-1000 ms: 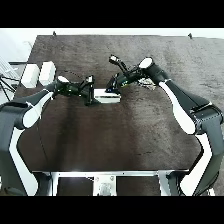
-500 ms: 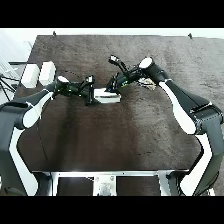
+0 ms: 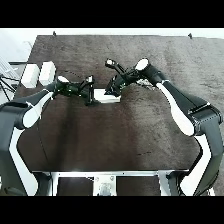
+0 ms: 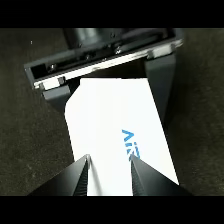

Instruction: Fold the box and place the chain.

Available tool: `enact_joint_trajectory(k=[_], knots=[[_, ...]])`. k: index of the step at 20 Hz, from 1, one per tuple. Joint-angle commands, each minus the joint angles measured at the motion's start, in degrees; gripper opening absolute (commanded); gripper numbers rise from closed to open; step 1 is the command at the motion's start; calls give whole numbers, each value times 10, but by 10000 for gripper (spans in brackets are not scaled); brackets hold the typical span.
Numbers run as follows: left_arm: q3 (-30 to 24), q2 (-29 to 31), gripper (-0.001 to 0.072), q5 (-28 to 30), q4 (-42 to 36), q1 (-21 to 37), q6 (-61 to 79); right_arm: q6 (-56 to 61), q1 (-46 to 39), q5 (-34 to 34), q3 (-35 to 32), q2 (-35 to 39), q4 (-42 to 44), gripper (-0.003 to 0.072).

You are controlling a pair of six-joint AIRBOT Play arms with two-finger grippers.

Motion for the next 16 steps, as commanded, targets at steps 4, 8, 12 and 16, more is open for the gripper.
enact_joint_trajectory(k=[4, 8, 12, 16], knots=[[0, 0, 628, 0, 0, 0, 0, 12, 7, -41, 7, 0, -14, 297], [0, 0, 628, -1, 0, 0, 0, 16, 7, -41, 26, 0, -6, 297], [0, 0, 627, 0, 0, 0, 0, 16, 7, -45, 25, -1, -19, 297], [0, 0, 628, 0, 0, 0, 0, 16, 10, -74, 9, -1, -36, 305]])
